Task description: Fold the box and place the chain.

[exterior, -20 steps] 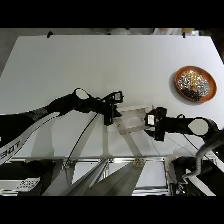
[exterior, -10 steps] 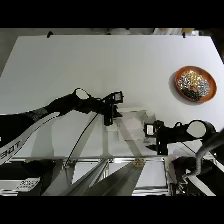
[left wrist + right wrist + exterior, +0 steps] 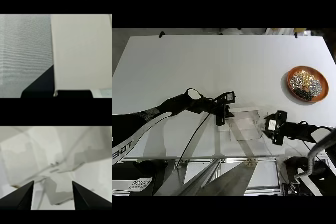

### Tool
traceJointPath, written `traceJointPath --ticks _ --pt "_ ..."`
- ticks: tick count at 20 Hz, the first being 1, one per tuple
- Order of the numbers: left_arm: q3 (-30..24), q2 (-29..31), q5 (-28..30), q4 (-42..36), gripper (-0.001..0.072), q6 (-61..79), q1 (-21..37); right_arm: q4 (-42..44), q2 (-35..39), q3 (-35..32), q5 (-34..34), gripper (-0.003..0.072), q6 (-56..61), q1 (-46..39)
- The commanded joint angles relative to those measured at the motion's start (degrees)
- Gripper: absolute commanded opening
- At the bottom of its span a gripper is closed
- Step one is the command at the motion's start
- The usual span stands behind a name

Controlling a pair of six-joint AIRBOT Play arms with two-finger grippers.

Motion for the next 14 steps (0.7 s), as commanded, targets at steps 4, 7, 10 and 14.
traceJointPath --ticks 4,7,10,14 --pt "0.0 0.0 0.0 0.0 0.0009 0.0 0.0 -0.7 -7.3 0.0 -9.5 0.0457 -0.3 -4.9" --pt "0.0 0.0 0.0 0.0 0.0009 0.0 0.0 -5.4 -11.3 0.0 -9.9 0.0457 0.1 -4.9" --pt "0.0 0.0 0.0 0.0 0.0009 0.0 0.0 -7.8 -10.3 0.0 -8.5 0.0458 0.5 -5.0" --pt "0.0 0.0 0.0 0.0 0.0009 0.0 0.0 -6.1 -5.2 0.0 -4.6 0.0459 0.5 -3.6"
